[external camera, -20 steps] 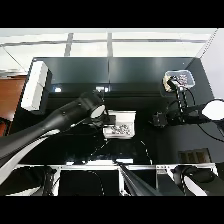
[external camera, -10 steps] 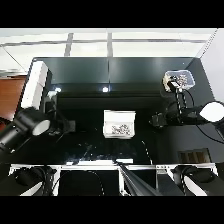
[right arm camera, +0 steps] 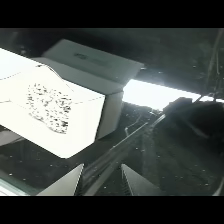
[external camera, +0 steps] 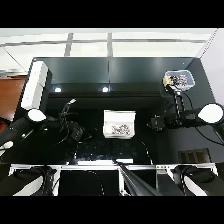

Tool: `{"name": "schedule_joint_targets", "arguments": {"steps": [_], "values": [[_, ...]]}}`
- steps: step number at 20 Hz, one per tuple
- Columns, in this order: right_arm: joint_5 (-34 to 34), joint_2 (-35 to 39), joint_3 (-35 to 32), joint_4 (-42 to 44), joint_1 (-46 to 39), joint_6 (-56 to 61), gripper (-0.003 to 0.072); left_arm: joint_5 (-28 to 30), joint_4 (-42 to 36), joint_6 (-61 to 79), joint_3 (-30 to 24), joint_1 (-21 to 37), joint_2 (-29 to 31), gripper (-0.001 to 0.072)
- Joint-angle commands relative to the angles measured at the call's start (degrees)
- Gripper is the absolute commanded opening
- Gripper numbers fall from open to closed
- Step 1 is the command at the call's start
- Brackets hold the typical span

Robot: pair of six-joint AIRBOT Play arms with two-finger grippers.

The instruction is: Fold the box and place the chain.

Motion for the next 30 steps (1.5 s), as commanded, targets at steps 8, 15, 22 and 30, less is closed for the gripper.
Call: {"name": "schedule_joint_targets", "arguments": {"steps": [8, 15, 22, 30], "values": [[0.2, 0.0, 0.0, 2.6, 0.0, 0.6, 0.0286, 7.9, -9.2, 58.9, 3.3, -9.0, -6.6, 0.0715], [0.2, 0.0, 0.0, 2.6, 0.0, 0.6, 0.0286, 4.3, -13.2, 58.6, 7.5, -11.0, -11.9, 0.0715], [0.1, 0.0, 0.0, 2.6, 0.0, 0.6, 0.0286, 7.8, -13.4, 57.2, 8.5, -13.9, -12.6, 0.0713], [0.0, 0.0, 0.0, 2.5, 0.0, 0.6, 0.0286, 8.2, -11.6, 50.4, 12.5, -14.4, -16.0, 0.0713]]}}
